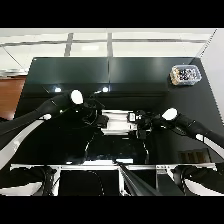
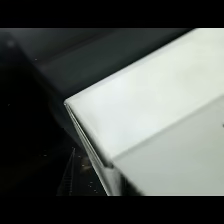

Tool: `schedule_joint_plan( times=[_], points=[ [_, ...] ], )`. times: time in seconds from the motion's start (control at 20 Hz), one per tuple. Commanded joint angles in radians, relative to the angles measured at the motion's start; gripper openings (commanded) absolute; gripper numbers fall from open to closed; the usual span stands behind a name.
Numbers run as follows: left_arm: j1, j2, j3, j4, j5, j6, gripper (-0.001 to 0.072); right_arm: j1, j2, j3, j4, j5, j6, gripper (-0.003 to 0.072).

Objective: Fold the box and place the chain.

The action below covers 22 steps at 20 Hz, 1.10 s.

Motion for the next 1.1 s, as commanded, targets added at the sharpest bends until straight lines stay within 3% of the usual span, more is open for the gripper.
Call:
schedule_joint_plan(
  times=[0.0, 0.15, 0.2, 0.25, 0.6, 0.8, 1.05],
  points=[
    [-0.090, 0.000, 0.037, 0.242, 0.004, -0.245, 0.0358, 0.000, -0.001, 0.001, -0.001, 0.000, 0.000, 0.0356],
    [-0.162, -0.001, 0.068, 0.384, -0.011, -0.397, 0.0348, 0.000, -0.001, 0.001, -0.001, 0.000, 0.000, 0.0357],
    [-0.178, -0.001, 0.079, 0.396, -0.014, -0.417, 0.0327, 0.000, -0.001, 0.001, -0.001, 0.000, 0.000, 0.0357],
    [-0.187, -0.001, 0.087, 0.390, -0.014, -0.422, 0.0257, 0.000, -0.001, 0.001, -0.001, 0.000, 0.000, 0.0357],
    [-0.201, -0.008, 0.104, 0.299, -0.028, -0.468, 0.0256, 0.000, -0.001, 0.001, -0.001, 0.000, 0.000, 0.0357],
    [-0.212, -0.009, 0.104, 0.298, -0.028, -0.471, 0.0294, 0.000, -0.001, 0.001, -0.001, 0.000, 0.000, 0.0357],
    [-0.229, -0.011, 0.104, 0.347, -0.028, -0.547, 0.0292, 0.000, -0.001, 0.001, -0.001, 0.000, 0.000, 0.0357]
  ],
)
